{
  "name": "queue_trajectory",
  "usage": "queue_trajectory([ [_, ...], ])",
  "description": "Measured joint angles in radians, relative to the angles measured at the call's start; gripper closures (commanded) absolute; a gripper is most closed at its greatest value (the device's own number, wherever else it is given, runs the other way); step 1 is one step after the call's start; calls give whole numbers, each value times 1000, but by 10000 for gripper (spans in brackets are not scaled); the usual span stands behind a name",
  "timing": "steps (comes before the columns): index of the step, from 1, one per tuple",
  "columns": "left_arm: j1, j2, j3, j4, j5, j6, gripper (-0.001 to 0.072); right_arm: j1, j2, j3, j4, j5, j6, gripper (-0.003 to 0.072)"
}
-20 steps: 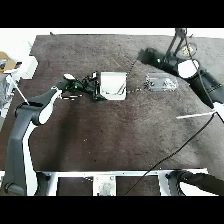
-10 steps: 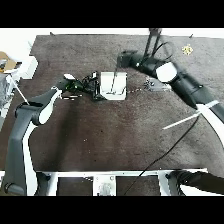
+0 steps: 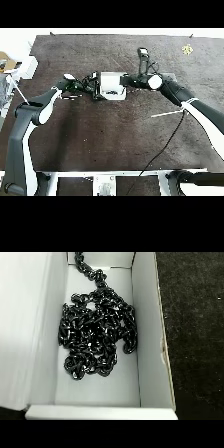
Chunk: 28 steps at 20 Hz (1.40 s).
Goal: Fold the box and place the chain.
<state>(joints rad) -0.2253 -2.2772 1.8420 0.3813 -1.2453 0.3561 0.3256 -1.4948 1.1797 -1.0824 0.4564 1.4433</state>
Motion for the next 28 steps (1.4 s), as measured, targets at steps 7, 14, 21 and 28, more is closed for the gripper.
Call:
queue_trajectory([
  [7,0,0,0,0,0,0,366,-224,-81,-56,-11,18,118,402],
  [14,0,0,0,0,0,0,365,-258,-153,-64,10,-66,174,403],
  [21,0,0,0,0,0,0,365,-232,-208,-64,64,-183,222,441],
  [28,0,0,0,0,0,0,366,-198,-185,-64,51,-218,236,670],
])
